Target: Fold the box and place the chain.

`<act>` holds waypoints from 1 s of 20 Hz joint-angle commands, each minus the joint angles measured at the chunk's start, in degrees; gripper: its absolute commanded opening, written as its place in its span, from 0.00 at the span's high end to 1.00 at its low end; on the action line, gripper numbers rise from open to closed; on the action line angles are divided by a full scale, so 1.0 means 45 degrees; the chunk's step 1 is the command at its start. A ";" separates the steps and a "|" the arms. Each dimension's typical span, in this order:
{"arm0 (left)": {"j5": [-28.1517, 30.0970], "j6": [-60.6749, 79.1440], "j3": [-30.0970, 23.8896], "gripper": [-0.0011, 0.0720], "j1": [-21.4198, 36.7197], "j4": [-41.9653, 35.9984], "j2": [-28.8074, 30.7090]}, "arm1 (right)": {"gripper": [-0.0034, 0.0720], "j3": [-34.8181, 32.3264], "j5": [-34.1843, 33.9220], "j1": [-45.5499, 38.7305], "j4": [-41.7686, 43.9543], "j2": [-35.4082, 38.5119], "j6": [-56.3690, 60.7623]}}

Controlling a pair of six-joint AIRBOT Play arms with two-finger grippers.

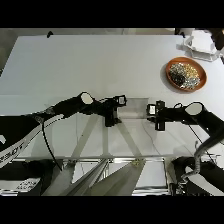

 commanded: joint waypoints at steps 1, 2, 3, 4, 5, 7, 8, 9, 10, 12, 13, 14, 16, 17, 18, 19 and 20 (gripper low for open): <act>-0.0005 0.0015 0.0015 0.86 0.0000 0.0010 0.0000 | 0.72 0.0000 -0.0238 -0.0005 0.1035 -0.0384 -0.0525; 0.0000 0.0015 0.0015 0.86 0.0000 0.0010 0.0000 | 0.72 0.0000 -0.0238 -0.0005 0.1059 -0.0554 -0.0525; -0.0005 0.0015 0.0015 0.86 0.0000 0.0010 0.0005 | 0.72 0.0000 -0.0277 0.0083 0.1039 -0.0622 -0.0529; -0.0005 0.0015 0.0015 0.86 0.0000 0.0010 0.0000 | 0.72 0.0000 -0.0345 0.0238 0.1049 -0.0622 -0.0583; 0.0000 0.0015 0.0015 0.86 0.0000 0.0010 0.0005 | 0.72 0.0000 -0.0408 0.0442 0.1049 -0.0622 -0.0622; -0.0005 0.0015 0.0015 0.86 0.0000 0.0010 0.0005 | 0.72 0.0000 -0.0515 0.0923 0.1054 -0.0631 -0.1039; -0.0005 0.0015 0.0015 0.86 0.0000 0.0010 0.0000 | 0.72 0.0000 -0.0743 0.1137 0.1049 -0.0646 -0.1112; -0.0005 0.0015 0.0015 0.86 0.0000 0.0010 0.0005 | 0.72 0.0000 -0.0967 0.1268 0.1054 -0.0646 -0.1117; -0.0005 0.0015 0.0015 0.86 0.0005 0.0010 0.0005 | 0.72 0.0000 -0.1161 0.1345 0.1054 -0.0646 -0.1112; 0.0000 0.0015 0.0015 0.86 0.0000 0.0010 0.0000 | 0.72 0.0000 -0.1185 0.1345 0.1059 -0.0646 -0.1112; -0.0005 0.0015 0.0015 0.86 0.0000 0.0015 0.0005 | 0.72 0.0000 -0.1185 0.1345 0.1054 -0.0646 -0.1112; 0.0000 0.0015 0.0015 0.86 0.0005 0.0010 0.0000 | 0.72 0.0000 -0.1180 0.1345 0.1059 -0.0646 -0.1112; -0.0005 0.0015 0.0015 0.86 0.0000 0.0010 0.0005 | 0.70 0.0000 -0.1175 0.1345 0.1059 -0.0646 -0.1112; -0.0005 0.0015 0.0015 0.86 0.0005 0.0010 0.0005 | 0.56 0.0000 -0.1175 0.1345 0.1059 -0.0646 -0.1112; -0.0005 0.0015 0.0015 0.86 0.0005 0.0010 0.0000 | 0.38 0.0000 -0.1195 0.1345 0.1059 -0.0646 -0.1107; -0.0005 0.0015 0.0015 0.86 0.0005 0.0010 0.0000 | 0.32 0.0000 -0.1282 0.1345 0.1054 -0.0646 -0.1078; -0.0005 0.0015 0.0015 0.86 0.0005 0.0010 0.0005 | 0.33 0.0000 -0.1370 0.1345 0.1059 -0.0646 -0.1073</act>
